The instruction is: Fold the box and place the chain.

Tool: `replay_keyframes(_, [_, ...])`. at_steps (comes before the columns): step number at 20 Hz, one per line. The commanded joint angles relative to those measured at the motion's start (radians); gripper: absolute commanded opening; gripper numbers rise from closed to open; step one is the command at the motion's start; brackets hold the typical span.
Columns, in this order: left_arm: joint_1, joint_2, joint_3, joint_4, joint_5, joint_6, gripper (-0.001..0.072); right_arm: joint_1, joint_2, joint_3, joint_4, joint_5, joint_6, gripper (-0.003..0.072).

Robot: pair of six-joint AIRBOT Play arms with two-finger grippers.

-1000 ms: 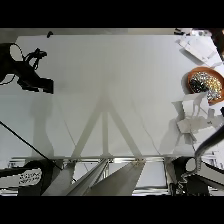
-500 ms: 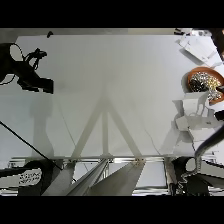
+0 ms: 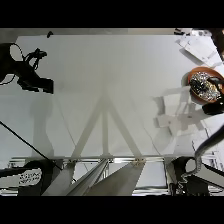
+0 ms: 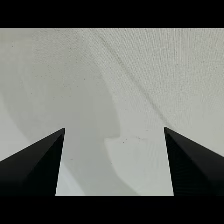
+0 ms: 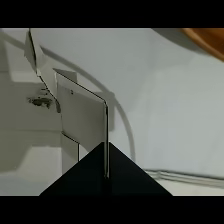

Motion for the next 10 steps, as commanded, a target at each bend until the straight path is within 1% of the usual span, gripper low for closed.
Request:
replay_keyframes(1, [0.001, 0.000, 0.000, 0.000, 0.000, 0.000, 0.0696, 0.078, 0.094, -0.030, 0.370, 0.025, -0.057, 0.0017])
replay_keyframes(3, [0.001, 0.000, 0.000, 0.000, 0.000, 0.000, 0.0696, 0.158, 0.142, -0.077, 0.429, 0.023, -0.056, 0.0017])
replay_keyframes(5, [0.001, 0.000, 0.000, 0.000, 0.000, 0.000, 0.0696, 0.259, 0.197, -0.158, 0.501, -0.025, -0.044, 0.0017])
replay_keyframes(7, [0.001, 0.000, 0.000, 0.000, 0.000, 0.000, 0.0696, 0.352, 0.248, -0.242, 0.578, -0.116, 0.001, 0.0017])
replay_keyframes(9, [0.001, 0.000, 0.000, 0.000, 0.000, 0.000, 0.0696, 0.450, 0.288, -0.319, 0.595, -0.244, 0.102, 0.0017])
replay_keyframes(10, [0.001, 0.000, 0.000, 0.000, 0.002, 0.004, 0.0696, 0.490, 0.293, -0.345, 0.596, -0.281, 0.151, 0.0017])
